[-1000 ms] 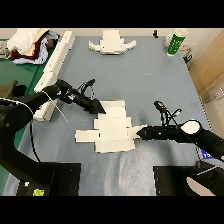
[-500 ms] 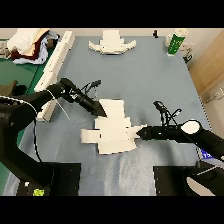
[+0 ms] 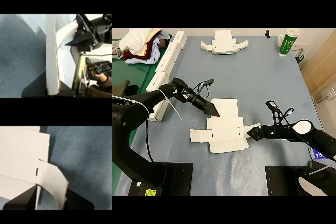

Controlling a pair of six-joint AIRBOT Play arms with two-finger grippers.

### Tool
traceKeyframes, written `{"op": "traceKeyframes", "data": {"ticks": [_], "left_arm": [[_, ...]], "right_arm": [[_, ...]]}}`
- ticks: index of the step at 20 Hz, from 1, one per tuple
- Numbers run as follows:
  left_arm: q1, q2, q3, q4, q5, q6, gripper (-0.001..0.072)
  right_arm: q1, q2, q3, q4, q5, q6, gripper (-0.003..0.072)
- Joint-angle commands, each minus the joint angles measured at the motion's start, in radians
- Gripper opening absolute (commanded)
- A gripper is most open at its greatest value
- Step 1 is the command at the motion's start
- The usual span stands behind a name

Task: Fold the box.

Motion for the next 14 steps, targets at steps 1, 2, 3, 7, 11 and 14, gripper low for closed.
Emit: {"op": "traceKeyframes", "data": {"ticks": [1,2,3,7,11,14], "left_arm": [[-0.001,0.013,0.005,-0.037,-0.013,0.151,0.0011],[-0.004,0.030,0.005,-0.039,-0.003,0.202,0.0009],[-0.010,0.055,0.004,-0.039,0.008,0.225,0.0008],[-0.071,0.216,-0.078,-0.034,0.124,0.346,0.0007],[-0.195,0.457,-0.271,-0.047,0.462,0.522,0.0007],[-0.306,0.649,-0.453,-0.141,0.727,0.783,0.0008]], "right_arm": [[-0.024,0.000,0.034,-0.192,-0.060,0.107,0.0432],[-0.035,0.000,0.060,-0.279,-0.063,0.166,0.0432],[-0.044,0.000,0.087,-0.359,-0.064,0.218,0.0431],[-0.049,0.001,0.201,-0.648,-0.043,0.512,0.0432],[-0.049,0.017,0.319,-0.654,-0.040,0.607,0.0317],[-0.049,0.016,0.341,-0.653,-0.057,0.607,0.0253]]}}
